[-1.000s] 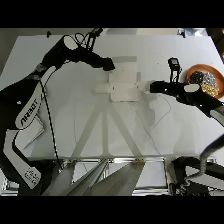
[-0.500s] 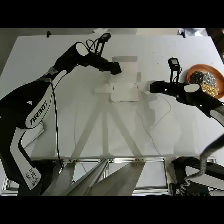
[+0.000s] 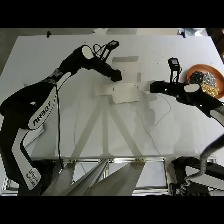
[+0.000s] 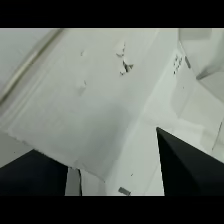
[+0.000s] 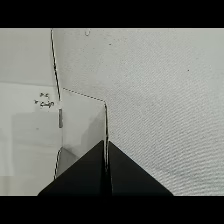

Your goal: Fold the box and place the chain.

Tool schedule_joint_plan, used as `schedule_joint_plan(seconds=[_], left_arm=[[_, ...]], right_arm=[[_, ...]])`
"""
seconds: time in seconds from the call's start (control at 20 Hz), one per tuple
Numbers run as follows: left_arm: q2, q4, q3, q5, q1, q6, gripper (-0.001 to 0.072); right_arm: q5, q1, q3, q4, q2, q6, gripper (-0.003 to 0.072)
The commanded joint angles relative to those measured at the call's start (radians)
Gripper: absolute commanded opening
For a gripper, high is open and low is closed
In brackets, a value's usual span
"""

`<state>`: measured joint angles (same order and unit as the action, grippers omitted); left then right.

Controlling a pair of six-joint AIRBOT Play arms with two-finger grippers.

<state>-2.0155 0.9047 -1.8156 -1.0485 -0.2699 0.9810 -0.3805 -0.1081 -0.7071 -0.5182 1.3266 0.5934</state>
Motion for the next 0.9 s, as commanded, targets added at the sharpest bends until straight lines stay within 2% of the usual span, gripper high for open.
schedule_joint_plan(seconds=[0.0, 0.05, 0.15, 0.25, 0.3, 0.4, 0.85], left_arm=[[0.0, -0.023, -0.001, -0.052, -0.002, -0.135, 0.048], [0.0, -0.04, -0.001, -0.056, -0.002, -0.165, 0.0472], [0.0, -0.075, -0.001, -0.056, -0.002, -0.207, 0.0368], [-0.001, -0.098, -0.001, -0.054, -0.002, -0.241, 0.021], [-0.001, -0.101, -0.001, -0.055, -0.002, -0.257, 0.0194], [-0.001, -0.1, -0.001, -0.054, -0.002, -0.264, 0.0007], [-0.001, -0.1, -0.001, -0.055, 0.0, -0.263, 0.0009]], right_arm=[[0.0, 0.001, 0.001, 0.0, -0.001, 0.0, 0.0009], [0.0, 0.001, 0.001, 0.0, -0.001, 0.0, 0.0009], [0.0, 0.001, 0.001, 0.0, -0.001, 0.0, 0.0009], [0.0, 0.001, 0.001, 0.0, -0.001, 0.0, 0.0009], [0.0, 0.001, 0.0, 0.0, -0.001, 0.0, 0.0009], [0.0, 0.001, 0.001, 0.0, -0.001, 0.0, 0.0009], [0.0, 0.001, 0.0, 0.0, -0.001, 0.0, 0.0009]])
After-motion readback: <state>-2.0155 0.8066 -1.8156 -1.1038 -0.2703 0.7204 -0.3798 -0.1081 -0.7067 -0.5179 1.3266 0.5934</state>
